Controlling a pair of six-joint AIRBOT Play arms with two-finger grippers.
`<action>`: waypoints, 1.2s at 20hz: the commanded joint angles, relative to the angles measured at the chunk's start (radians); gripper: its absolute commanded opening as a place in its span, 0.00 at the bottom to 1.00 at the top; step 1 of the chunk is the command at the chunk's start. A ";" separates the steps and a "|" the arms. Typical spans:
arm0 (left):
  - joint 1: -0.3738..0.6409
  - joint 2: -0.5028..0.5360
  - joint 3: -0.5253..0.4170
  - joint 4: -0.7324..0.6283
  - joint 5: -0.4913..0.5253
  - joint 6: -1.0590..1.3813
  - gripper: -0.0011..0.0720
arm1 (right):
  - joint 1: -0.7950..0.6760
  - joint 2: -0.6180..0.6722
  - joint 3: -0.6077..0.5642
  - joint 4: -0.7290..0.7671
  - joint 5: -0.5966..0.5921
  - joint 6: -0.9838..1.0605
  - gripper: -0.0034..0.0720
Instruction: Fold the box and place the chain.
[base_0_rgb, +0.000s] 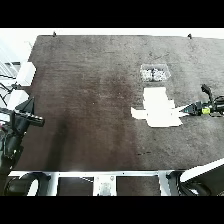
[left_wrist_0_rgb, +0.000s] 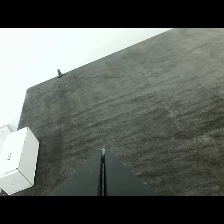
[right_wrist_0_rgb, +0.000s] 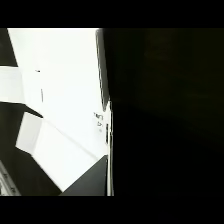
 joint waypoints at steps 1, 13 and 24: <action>0.000 0.000 0.000 0.000 0.000 0.000 0.04 | 0.014 0.069 -0.083 0.113 -0.003 -0.027 0.05; 0.000 0.000 0.000 0.000 0.000 0.000 0.04 | 0.472 0.396 -0.534 0.557 -0.409 -0.011 0.05; 0.000 0.001 0.000 0.000 -0.035 0.000 0.04 | 0.878 0.396 -0.534 0.571 -0.881 0.032 0.05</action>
